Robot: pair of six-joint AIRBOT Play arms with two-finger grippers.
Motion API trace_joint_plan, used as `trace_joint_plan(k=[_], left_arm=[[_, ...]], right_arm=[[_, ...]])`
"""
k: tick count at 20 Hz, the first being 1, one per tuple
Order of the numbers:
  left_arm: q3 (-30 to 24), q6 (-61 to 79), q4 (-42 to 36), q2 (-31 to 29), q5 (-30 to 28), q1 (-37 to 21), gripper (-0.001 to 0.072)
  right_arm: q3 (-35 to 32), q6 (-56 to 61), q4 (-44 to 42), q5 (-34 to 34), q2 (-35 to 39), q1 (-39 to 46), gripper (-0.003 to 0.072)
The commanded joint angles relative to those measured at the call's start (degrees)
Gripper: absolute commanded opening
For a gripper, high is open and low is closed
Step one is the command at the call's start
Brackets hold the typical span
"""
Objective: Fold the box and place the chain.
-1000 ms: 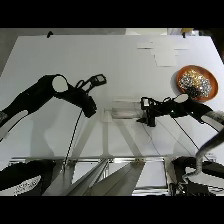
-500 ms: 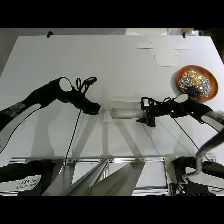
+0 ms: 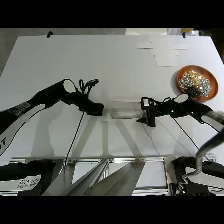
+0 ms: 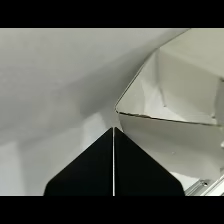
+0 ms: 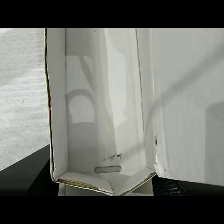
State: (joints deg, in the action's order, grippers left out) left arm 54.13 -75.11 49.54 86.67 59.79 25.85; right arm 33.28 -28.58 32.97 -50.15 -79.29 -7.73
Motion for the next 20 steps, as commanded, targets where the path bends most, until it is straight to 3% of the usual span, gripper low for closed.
trace_joint_plan(k=[1, 3, 15, 17, 20], left_arm=[[0.04, 3.37, -2.84, -2.12, -0.04, 0.81, 0.0101], [0.04, 3.32, -3.74, -2.91, -0.02, 1.42, 0.0276], [0.04, 4.81, -7.15, -4.13, -0.90, 3.30, 0.0295], [0.04, 4.66, -7.54, -4.11, -1.95, 3.93, 0.0398], [0.04, 3.89, -7.80, -4.00, -4.04, 5.22, 0.0400]], right_arm=[[0.00, 0.00, 0.00, 0.00, 0.00, -0.02, 0.0397], [0.00, 0.00, 0.00, 0.00, 0.00, 0.00, 0.0397], [0.00, 0.00, 0.00, -0.02, 0.00, -0.02, 0.0397], [0.00, 0.00, 0.00, 0.00, 0.00, -0.02, 0.0397], [0.00, 0.00, 0.00, 0.00, 0.00, 0.00, 0.0397]])
